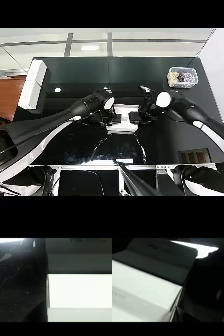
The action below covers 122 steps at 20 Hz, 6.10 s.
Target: Fold the box and place the chain.
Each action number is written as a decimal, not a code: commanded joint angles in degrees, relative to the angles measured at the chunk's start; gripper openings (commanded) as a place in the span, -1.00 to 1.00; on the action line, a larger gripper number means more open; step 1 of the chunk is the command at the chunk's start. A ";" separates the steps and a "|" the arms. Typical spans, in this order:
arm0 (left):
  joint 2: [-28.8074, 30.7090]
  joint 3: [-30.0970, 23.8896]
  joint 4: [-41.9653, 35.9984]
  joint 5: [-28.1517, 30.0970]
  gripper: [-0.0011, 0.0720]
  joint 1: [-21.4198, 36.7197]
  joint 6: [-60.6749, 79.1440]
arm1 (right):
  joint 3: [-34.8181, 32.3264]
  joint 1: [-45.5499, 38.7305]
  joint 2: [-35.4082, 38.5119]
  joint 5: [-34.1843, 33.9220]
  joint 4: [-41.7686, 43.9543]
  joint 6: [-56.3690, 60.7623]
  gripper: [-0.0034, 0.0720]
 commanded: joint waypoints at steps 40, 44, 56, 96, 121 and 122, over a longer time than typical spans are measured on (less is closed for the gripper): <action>0.02 0.04 -0.22 1.05 -0.90 0.04 0.02 | 4.13 8.09 -6.03 4.98 -13.81 24.02 -0.42; 0.02 0.04 -0.22 1.05 -0.90 0.04 0.02 | 4.13 8.09 -6.14 5.07 -14.91 24.81 -0.87; 0.02 0.04 -0.22 1.05 -0.90 0.04 0.02 | 10.16 8.07 3.80 16.31 -21.53 20.13 0.08; 0.02 0.04 -0.22 1.25 -0.90 0.04 0.02 | 66.58 -40.00 -45.07 20.65 -29.33 11.32 -0.86; 0.02 0.04 -0.20 1.27 -0.90 0.09 0.04 | 41.62 -11.41 16.17 31.82 -9.29 -13.38 -0.87; 0.02 0.04 -0.20 1.29 -0.90 0.09 0.04 | 36.68 -10.51 18.18 31.82 -7.08 -12.57 -0.87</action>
